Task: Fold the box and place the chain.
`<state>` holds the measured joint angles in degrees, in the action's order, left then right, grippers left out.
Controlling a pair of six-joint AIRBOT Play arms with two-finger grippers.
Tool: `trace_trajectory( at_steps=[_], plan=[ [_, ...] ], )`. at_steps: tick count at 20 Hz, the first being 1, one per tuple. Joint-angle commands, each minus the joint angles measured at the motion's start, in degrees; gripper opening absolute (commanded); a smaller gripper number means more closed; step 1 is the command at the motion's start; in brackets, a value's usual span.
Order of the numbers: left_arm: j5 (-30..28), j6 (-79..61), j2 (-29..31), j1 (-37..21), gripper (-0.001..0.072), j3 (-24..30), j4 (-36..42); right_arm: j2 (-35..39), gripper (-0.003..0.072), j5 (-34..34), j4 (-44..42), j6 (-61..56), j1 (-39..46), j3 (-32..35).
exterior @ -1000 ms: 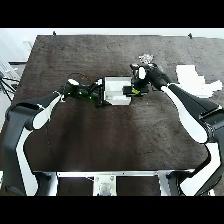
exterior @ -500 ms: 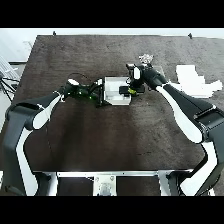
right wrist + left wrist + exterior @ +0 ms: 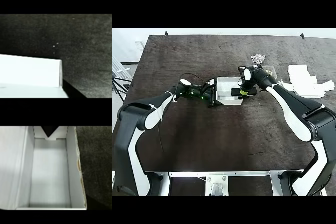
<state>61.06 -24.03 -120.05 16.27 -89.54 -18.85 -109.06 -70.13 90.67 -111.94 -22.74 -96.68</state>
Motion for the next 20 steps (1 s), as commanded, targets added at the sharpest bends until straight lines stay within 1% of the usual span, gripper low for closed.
trace_trajectory(
  at_steps=[1, 2, 3, 5, 6, 7, 8, 9, 12, 15, 20],
  plan=[
    [-0.04, -0.02, 0.02, -0.02, 0.0414, -0.02, 0.04, -0.44, 0.0087, -0.26, 0.02, -0.46, 0.07, -0.11],
    [-0.04, -0.02, 0.02, -0.02, 0.0414, -0.02, 0.04, -0.44, 0.0036, -0.24, 0.02, -0.46, 0.07, -0.11],
    [-0.04, -0.02, 0.02, -0.02, 0.0414, -0.02, 0.04, -0.44, 0.0004, -0.22, 0.02, -0.44, 0.04, -0.11],
    [-0.09, -0.02, 0.02, -0.02, 0.0414, -0.02, 0.04, -0.44, 0.0004, 0.02, 0.02, -0.37, 0.04, -0.24],
    [-0.09, -0.02, 0.02, -0.02, 0.0414, -0.02, 0.04, -0.39, 0.0052, 0.28, 0.0, -0.37, 0.04, -0.37],
    [-0.09, -0.02, 0.02, -0.02, 0.0415, -0.02, 0.04, -0.37, 0.0261, 0.37, 0.0, -0.37, 0.09, -0.74],
    [-0.09, -0.02, 0.02, -0.02, 0.0415, -0.02, 0.04, -0.37, 0.0416, 0.37, 0.0, -0.37, 0.09, -1.29],
    [-0.13, -0.02, 0.02, -0.02, 0.0414, -0.02, 0.04, -0.31, 0.0447, 0.37, 0.0, -0.35, 0.09, -2.03],
    [-0.15, -0.02, 0.04, -0.02, 0.0414, -0.02, 0.04, 0.37, 0.0448, -0.28, 0.0, 0.09, 0.09, -3.78],
    [-0.17, -0.02, 0.02, -0.02, 0.0415, -0.02, 0.02, 2.54, 0.045, -1.99, 0.0, 1.7, 0.09, -4.02],
    [-0.17, -0.02, 0.02, -0.02, 0.0414, -0.02, 0.02, 9.73, 0.045, -1.92, 0.09, 7.37, 1.11, -4.02]
  ],
)
